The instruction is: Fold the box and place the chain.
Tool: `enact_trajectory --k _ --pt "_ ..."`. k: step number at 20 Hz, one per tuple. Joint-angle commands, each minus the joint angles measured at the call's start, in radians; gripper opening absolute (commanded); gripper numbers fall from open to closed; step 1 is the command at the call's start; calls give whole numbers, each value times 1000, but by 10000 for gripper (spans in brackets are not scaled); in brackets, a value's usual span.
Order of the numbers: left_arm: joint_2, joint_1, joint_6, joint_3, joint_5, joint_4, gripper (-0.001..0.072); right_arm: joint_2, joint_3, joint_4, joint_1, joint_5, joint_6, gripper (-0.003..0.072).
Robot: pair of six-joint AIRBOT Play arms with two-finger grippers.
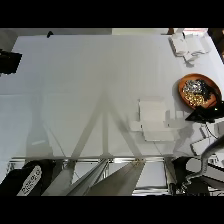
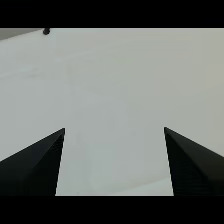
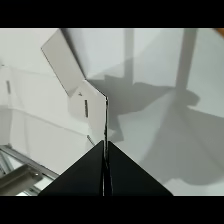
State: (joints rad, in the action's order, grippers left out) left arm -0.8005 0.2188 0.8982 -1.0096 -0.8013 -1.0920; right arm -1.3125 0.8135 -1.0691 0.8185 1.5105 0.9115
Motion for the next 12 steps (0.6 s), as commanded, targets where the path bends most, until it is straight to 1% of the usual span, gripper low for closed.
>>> enact_trajectory --k 1,5,6,9,11,12 --pt "0 0 0 0 0 0 694 54 0 113 -99 -3 -27 6" --pt "0 0 0 0 0 0 694 196 0 130 -304 -131 -31 5" --pt "0 0 0 0 0 0 694 235 0 159 -341 -172 -31 5" --pt "0 0 0 0 0 0 694 350 0 330 -409 -291 -77 5" --pt "0 0 0 0 0 0 694 402 0 410 -431 -320 -126 5" --pt "0 0 0 0 0 0 694 420 0 414 -440 -328 -136 5"
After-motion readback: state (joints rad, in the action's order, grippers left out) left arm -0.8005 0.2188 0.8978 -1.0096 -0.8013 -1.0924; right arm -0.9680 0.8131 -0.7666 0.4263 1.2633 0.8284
